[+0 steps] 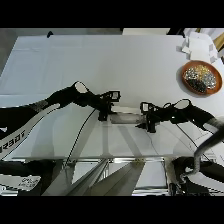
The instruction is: Fold the box and place the chain.
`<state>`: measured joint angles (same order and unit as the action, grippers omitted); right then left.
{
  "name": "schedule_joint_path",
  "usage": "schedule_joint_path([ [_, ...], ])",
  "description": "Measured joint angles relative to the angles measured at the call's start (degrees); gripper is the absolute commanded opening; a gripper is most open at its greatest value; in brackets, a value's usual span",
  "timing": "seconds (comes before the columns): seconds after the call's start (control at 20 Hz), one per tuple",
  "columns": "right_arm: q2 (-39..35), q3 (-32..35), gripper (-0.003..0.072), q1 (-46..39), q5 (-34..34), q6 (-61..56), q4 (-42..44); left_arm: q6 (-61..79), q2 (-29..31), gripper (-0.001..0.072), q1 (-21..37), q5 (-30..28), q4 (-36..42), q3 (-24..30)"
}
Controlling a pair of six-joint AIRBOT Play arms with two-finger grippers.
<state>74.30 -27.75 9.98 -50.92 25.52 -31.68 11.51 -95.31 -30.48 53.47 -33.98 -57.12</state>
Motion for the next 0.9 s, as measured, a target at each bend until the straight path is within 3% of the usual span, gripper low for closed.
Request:
schedule_joint_path([
  [0.35, 0.02, 0.00, 0.0399, 0.00, -0.83, 0.00, -0.02, 0.00, 0.00, 0.0012, 0.00, 0.04, 0.02, 0.02],
  [0.4, 0.02, 0.00, 0.0399, 0.00, -0.83, 0.02, -0.02, 0.00, 0.04, 0.0041, 0.00, 0.02, 0.02, 0.02],
  [0.5, 0.02, 0.00, 0.0399, 0.04, -1.46, 0.09, -0.02, 0.00, 0.26, 0.0265, 0.04, -0.37, -0.42, 0.02],
  [0.65, 0.02, 0.02, 0.0399, 0.09, -1.66, 0.26, -0.07, -0.07, 1.01, 0.0448, 0.11, -0.66, -1.20, 0.02],
  [0.8, 0.02, 0.02, 0.0399, 0.09, -1.07, 0.28, -0.28, -0.09, 1.86, 0.0507, 0.13, -0.72, -1.25, 0.02],
  [0.9, 0.02, 0.02, 0.0399, 0.09, -0.72, 0.28, -0.22, -0.31, 2.51, 0.0507, 0.13, -0.52, -1.88, 0.02],
])
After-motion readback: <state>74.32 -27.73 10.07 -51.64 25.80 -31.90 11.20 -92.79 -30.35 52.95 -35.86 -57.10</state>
